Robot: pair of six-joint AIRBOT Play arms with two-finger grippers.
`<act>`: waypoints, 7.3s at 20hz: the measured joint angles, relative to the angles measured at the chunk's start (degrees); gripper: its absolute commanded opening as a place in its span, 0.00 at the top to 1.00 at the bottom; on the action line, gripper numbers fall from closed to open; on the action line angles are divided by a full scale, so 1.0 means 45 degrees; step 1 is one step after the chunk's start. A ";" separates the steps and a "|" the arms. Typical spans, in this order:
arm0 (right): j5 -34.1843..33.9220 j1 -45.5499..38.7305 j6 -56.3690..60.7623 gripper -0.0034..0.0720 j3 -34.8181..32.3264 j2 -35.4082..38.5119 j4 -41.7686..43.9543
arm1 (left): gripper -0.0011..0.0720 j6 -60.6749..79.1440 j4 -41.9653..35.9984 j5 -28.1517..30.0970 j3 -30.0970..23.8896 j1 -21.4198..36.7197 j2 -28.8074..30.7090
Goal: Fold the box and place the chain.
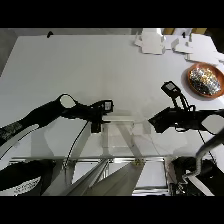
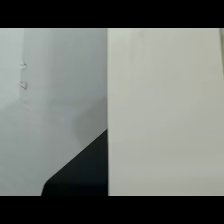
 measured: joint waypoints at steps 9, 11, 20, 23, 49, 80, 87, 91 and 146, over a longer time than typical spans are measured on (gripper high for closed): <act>-0.0199 0.0000 -0.0005 0.41 0.0049 0.0000 -0.0112 | 0.98 0.2550 -0.1817 0.0578 0.0000 -0.0117 -0.0661; -0.0223 0.0005 -0.0010 0.41 0.0049 0.0000 -0.0126 | 0.98 0.2963 -0.1943 0.0563 0.0005 -0.0117 -0.0782; -0.0282 0.0000 -0.0097 0.41 0.0049 0.0000 -0.0126 | 0.97 0.3468 -0.2118 0.0525 0.0005 -0.0117 -0.0981; -0.0282 0.0005 -0.0107 0.41 0.0049 0.0000 -0.0126 | 0.97 0.3483 -0.2118 0.0525 0.0005 -0.0117 -0.0981; -0.2705 0.3589 -0.9136 0.13 -0.3079 0.0034 0.0855 | 0.97 0.3507 -0.2108 0.0529 0.0005 -0.0117 -0.0981; -0.6144 0.3526 -1.0763 0.05 -0.3211 -0.1083 0.1049 | 0.97 0.3497 -0.2108 0.0554 0.0005 -0.0117 -0.0986; -0.5999 0.2118 -1.2973 0.05 -0.3181 -0.1977 0.3716 | 0.97 0.3502 -0.2108 0.0549 0.0005 -0.0117 -0.0986; -0.5654 0.1214 -1.5572 0.05 -0.3181 -0.2715 0.5751 | 0.97 0.3502 -0.2113 0.0559 0.0010 -0.0117 -0.0986; -0.3706 -0.0214 -2.3110 0.41 -0.3157 -0.6339 1.0253 | 0.97 0.3507 -0.2157 0.0500 0.0005 -0.0126 -0.0986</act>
